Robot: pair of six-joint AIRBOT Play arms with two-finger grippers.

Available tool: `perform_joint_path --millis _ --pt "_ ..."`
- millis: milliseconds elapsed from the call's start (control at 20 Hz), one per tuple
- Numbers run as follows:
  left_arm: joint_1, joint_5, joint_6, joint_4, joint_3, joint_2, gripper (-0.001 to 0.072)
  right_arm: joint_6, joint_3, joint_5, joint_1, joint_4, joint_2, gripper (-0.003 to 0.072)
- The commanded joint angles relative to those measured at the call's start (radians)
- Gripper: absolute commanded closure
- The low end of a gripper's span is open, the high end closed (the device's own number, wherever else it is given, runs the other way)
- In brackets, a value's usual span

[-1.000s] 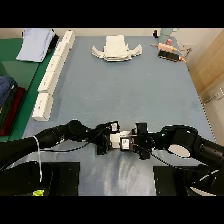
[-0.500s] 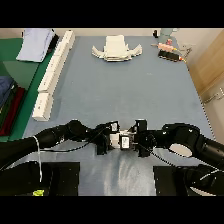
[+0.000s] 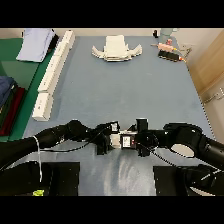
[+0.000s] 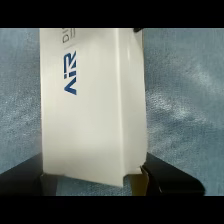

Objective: Fold the box.

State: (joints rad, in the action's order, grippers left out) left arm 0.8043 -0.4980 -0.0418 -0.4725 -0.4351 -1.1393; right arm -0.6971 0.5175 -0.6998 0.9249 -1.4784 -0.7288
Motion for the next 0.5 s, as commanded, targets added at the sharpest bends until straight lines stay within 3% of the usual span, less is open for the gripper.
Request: perform_joint_path --millis 0,350,400,450 --pt "0.0 0.0 0.002 0.002 -0.001 0.0 0.0288 0.0 0.001 -0.007 0.0 0.002 0.013 0.028" --pt "0.0 0.0 0.002 0.002 -0.001 0.0 0.0288 0.0 0.0 -0.006 0.0 0.009 -0.018 0.0291" --pt "0.0 0.0 0.002 0.002 -0.001 0.0 0.0288 -0.001 0.0 -0.006 0.0 0.009 -0.027 0.038" --pt "0.0 0.0 0.002 0.002 -0.001 0.0 0.0288 -0.001 0.0 -0.007 0.0 0.012 -0.033 0.0407"
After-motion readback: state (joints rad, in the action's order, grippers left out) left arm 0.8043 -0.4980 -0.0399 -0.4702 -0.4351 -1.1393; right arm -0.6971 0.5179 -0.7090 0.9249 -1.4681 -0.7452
